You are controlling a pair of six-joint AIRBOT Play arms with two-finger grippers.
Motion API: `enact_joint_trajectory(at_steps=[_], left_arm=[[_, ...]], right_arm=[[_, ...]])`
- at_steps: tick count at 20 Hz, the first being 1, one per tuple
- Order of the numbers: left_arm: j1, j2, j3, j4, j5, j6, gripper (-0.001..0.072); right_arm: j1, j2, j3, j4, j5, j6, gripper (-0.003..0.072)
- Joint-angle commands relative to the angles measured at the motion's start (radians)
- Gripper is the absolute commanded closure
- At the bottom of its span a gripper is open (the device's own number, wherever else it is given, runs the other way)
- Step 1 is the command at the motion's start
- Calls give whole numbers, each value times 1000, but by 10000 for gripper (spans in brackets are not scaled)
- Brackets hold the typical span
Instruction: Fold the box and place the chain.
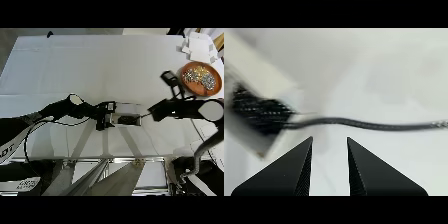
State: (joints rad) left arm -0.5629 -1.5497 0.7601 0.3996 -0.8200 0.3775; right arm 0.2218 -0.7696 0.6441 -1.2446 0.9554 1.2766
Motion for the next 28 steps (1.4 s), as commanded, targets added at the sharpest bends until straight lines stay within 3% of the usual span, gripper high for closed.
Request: enact_joint_trajectory(at_steps=[1,4,7,12,17,23,24,26,27,28], left_arm=[[0,0,1,0,0,0,362],[0,0,1,0,0,0,362],[0,0,1,0,0,0,362],[0,0,1,0,0,0,362],[0,0,1,0,0,0,362],[0,0,1,0,0,0,362],[0,0,1,0,0,0,362],[0,0,1,0,0,0,362],[0,0,1,1,0,0,362],[0,0,1,0,0,0,362]], right_arm=[[-128,8,-1,-200,-43,161,465],[-183,-119,-1,-204,-164,164,376],[-205,-275,-1,-203,-195,175,268],[-205,-424,-1,-255,-266,246,291],[-205,-444,-1,-254,-299,246,348],[-203,-491,-1,-251,-328,246,350],[-196,-499,-1,-251,-328,246,388],[-179,-504,-1,-252,-325,243,608],[-172,-503,-1,-252,-323,241,672],[-171,-499,-1,-251,-318,242,673]])
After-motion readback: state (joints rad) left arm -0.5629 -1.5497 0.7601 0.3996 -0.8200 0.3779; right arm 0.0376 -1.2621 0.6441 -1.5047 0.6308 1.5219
